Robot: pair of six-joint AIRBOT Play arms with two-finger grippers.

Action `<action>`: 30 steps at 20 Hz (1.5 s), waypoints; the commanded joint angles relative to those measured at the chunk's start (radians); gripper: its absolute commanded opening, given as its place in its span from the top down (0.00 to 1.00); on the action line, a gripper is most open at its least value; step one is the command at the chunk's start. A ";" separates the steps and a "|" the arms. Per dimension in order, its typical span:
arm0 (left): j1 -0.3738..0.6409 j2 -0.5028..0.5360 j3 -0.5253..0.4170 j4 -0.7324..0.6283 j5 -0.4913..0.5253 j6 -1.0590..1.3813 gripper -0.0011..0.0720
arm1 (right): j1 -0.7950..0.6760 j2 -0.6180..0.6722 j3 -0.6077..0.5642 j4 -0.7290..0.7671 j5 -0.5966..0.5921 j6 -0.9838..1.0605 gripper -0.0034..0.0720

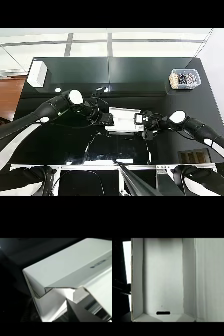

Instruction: Fold the box and place the chain.

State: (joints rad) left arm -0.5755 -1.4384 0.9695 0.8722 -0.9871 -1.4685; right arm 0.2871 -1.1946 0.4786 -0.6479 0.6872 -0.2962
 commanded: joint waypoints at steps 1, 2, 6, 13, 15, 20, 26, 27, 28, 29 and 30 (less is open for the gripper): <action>-0.022 0.000 0.004 0.036 0.042 -0.077 0.33 | 0.001 -0.001 -0.001 0.000 0.000 0.000 0.74; -0.023 0.000 0.004 0.037 0.045 -0.088 0.33 | 0.001 0.000 -0.001 0.000 0.000 0.000 0.74; -0.027 0.000 0.005 0.038 0.046 -0.111 0.33 | 0.001 0.000 -0.001 0.000 0.000 0.000 0.74; -0.138 0.000 0.107 0.340 0.035 -0.382 0.33 | 0.001 -0.001 -0.001 0.000 0.000 0.000 0.74; -0.166 0.000 0.123 0.359 0.036 -0.426 0.37 | 0.001 -0.001 -0.001 0.000 0.000 0.000 0.74; -0.197 -0.001 0.127 0.382 0.028 -0.487 0.50 | 0.001 -0.001 -0.001 0.000 0.000 0.000 0.74; -0.208 -0.001 0.127 0.481 0.009 -0.574 0.50 | 0.001 0.000 -0.001 0.000 0.000 0.000 0.74; -0.208 -0.001 0.127 0.489 0.010 -0.583 0.50 | 0.001 0.000 -0.001 0.000 0.000 0.000 0.74; -0.208 -0.002 0.127 0.489 0.008 -0.583 0.50 | 0.001 -0.001 -0.001 0.000 0.000 0.000 0.74; -0.208 -0.003 0.127 0.489 0.003 -0.591 0.50 | 0.001 -0.001 -0.001 0.000 0.000 0.000 0.74; -0.208 -0.005 0.127 0.492 -0.003 -0.609 0.50 | 0.001 -0.001 -0.001 0.000 0.000 0.000 0.74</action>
